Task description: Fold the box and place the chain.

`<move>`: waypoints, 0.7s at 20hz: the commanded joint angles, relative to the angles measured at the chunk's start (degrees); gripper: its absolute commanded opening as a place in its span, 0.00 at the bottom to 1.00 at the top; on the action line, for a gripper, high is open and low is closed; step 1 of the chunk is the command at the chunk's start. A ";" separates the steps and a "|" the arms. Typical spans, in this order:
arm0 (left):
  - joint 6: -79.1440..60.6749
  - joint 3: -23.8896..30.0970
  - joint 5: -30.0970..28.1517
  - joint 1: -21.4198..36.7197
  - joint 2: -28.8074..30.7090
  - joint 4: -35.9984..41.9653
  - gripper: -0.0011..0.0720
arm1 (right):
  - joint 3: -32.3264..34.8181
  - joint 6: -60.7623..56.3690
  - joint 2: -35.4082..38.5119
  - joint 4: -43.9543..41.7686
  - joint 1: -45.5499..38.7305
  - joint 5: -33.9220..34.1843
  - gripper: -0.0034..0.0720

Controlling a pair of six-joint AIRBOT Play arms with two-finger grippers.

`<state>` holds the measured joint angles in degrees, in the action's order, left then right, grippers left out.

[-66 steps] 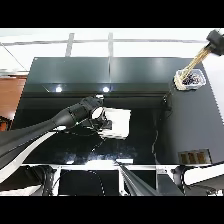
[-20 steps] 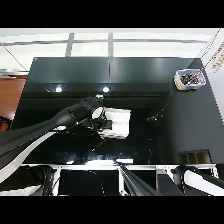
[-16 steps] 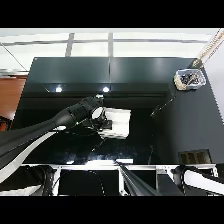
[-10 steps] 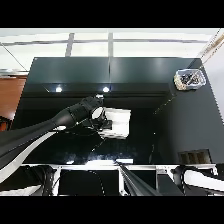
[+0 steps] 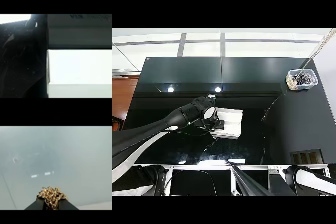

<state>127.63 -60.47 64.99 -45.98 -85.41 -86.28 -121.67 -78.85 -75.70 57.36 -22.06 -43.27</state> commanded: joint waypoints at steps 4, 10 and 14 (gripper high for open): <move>-0.02 -0.04 0.04 0.02 -0.04 0.00 0.06 | 3.78 0.02 -0.31 4.70 -0.11 1.90 0.07; -0.02 -0.04 0.00 0.02 -0.04 -0.02 0.06 | 5.29 0.00 -5.27 4.00 -0.66 -7.61 0.07; -0.02 -0.04 0.00 0.02 -0.04 -0.02 0.06 | 5.29 -0.04 -9.46 2.03 -0.55 -10.47 0.07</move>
